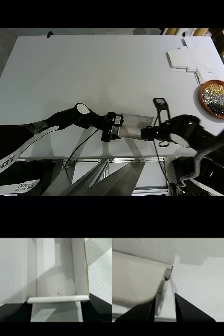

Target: Fold the box and place the chain.

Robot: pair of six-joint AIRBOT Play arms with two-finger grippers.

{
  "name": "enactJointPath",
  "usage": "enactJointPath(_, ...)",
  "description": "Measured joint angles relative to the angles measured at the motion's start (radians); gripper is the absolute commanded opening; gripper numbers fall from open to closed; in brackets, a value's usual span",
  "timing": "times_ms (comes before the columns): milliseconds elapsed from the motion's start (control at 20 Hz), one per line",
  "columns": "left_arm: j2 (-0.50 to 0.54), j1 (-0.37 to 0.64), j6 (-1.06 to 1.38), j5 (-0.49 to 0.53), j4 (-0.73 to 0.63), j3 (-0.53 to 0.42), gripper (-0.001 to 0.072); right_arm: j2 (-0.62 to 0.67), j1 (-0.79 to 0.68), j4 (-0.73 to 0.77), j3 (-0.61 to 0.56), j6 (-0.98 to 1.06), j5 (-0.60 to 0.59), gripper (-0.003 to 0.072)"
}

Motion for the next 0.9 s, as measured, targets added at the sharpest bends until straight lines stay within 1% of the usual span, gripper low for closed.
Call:
enactJointPath(100, 0.000, 0.000, 0.000, 0.000, 0.001, 0.000, 0.0210, 0.080, -0.032, -0.031, 0.014, -0.032, 0.071, 0.0247)
enactJointPath(200, 0.000, 0.000, 0.000, 0.000, 0.001, 0.000, 0.0210, 0.142, -0.118, -0.064, 0.037, -0.095, 0.150, 0.0245)
enactJointPath(250, 0.000, 0.000, 0.000, 0.000, 0.002, 0.000, 0.0210, 0.163, -0.179, -0.078, 0.053, -0.139, 0.182, 0.0215)
enactJointPath(300, 0.000, 0.000, 0.000, 0.000, 0.002, 0.000, 0.0210, 0.180, -0.259, -0.100, 0.076, -0.195, 0.207, 0.0167)
enactJointPath(350, 0.000, 0.000, 0.000, 0.000, 0.002, 0.000, 0.0210, 0.190, -0.343, -0.119, 0.100, -0.253, 0.224, 0.0159)
enactJointPath(450, 0.000, 0.000, 0.000, 0.001, 0.002, 0.000, 0.0210, 0.196, -0.534, -0.156, 0.151, -0.383, 0.222, 0.0156)
enactJointPath(550, 0.000, 0.000, 0.000, 0.001, 0.002, 0.000, 0.0210, 0.181, -0.752, -0.188, 0.183, -0.511, 0.186, 0.0156)
enactJointPath(700, 0.000, 0.000, 0.000, 0.001, 0.002, 0.000, 0.0210, 0.107, -1.026, -0.200, 0.205, -0.621, 0.089, 0.0147)
enactJointPath(750, 0.000, 0.000, 0.000, 0.001, 0.002, 0.000, 0.0210, 0.072, -1.093, -0.196, 0.209, -0.644, 0.040, 0.0092)
enactJointPath(900, 0.000, 0.000, 0.000, 0.001, 0.002, 0.000, 0.0210, -0.048, -1.223, -0.195, 0.220, -0.692, -0.096, 0.0085)
